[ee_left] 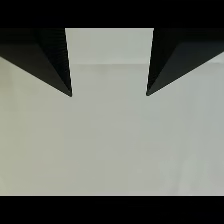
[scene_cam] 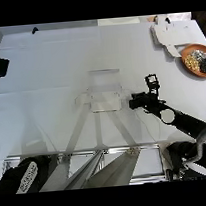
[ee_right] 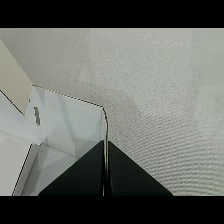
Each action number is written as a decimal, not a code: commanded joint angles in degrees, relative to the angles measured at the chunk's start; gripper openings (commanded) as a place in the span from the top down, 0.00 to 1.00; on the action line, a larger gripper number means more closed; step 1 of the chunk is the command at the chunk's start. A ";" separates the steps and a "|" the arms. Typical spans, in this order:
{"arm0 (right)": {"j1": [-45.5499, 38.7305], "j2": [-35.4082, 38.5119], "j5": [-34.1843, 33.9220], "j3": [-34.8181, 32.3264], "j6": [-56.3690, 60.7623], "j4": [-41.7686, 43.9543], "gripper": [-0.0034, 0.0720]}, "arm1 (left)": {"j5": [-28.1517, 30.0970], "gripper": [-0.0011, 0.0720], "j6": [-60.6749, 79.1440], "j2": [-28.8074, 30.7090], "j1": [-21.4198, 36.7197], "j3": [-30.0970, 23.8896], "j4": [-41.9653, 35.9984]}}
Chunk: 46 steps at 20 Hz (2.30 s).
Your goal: Fold the box and place the chain.
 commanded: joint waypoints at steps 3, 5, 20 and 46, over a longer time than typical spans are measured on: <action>0.04 -0.04 -0.04 -0.02 0.02 0.00 0.95 | -3.02 0.34 11.39 -5.97 -12.35 0.04 -3.34; 0.04 -0.04 -0.02 -0.02 0.02 0.00 0.95 | -5.57 0.37 14.73 -11.58 -16.37 0.46 -7.39; 0.04 -0.04 -0.04 -0.02 0.02 0.00 0.95 | -26.21 0.04 48.81 -49.96 -23.56 24.26 -26.36; 0.04 -0.04 -0.04 -0.02 0.00 0.00 0.95 | -24.44 0.97 52.96 -58.27 -30.29 25.59 -23.69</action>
